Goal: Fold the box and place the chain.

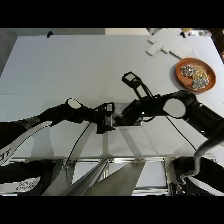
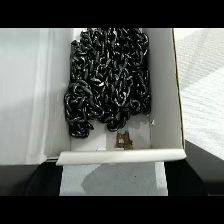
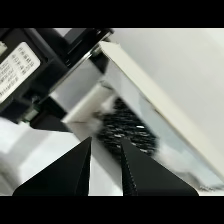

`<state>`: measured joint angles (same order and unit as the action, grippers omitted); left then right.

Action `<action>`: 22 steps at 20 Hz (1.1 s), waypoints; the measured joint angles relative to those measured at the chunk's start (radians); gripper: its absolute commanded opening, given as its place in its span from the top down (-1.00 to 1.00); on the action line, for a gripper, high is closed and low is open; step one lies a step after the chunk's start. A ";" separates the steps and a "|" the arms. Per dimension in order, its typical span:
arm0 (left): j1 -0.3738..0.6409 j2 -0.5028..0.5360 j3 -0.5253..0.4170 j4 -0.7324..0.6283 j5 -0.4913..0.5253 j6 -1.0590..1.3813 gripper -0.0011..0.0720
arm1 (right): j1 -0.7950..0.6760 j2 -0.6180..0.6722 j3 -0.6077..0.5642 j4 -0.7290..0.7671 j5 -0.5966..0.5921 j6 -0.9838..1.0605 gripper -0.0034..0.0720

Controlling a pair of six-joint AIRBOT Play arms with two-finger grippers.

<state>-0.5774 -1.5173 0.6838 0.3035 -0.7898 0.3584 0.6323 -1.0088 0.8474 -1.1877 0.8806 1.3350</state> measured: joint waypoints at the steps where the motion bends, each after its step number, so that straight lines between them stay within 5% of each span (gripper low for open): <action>1: 0.000 0.000 0.000 0.000 0.000 0.000 0.60 | -0.023 0.032 0.000 -0.026 0.018 0.011 0.39; 8: 0.000 0.000 0.000 0.000 0.000 0.000 0.60 | -0.312 0.148 -0.041 -0.152 0.168 0.063 0.39; 14: 0.000 0.000 0.000 0.000 0.000 0.000 0.60 | -0.387 0.080 -0.204 -0.121 0.011 -0.088 0.39; 22: 0.000 0.000 0.000 0.000 0.000 0.000 0.60 | -0.283 -0.085 -0.257 -0.092 -0.106 -0.240 0.39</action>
<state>-0.5774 -1.5173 0.6838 0.3035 -0.7898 0.3584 0.3496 -1.0943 0.5900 -1.2800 0.7750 1.0950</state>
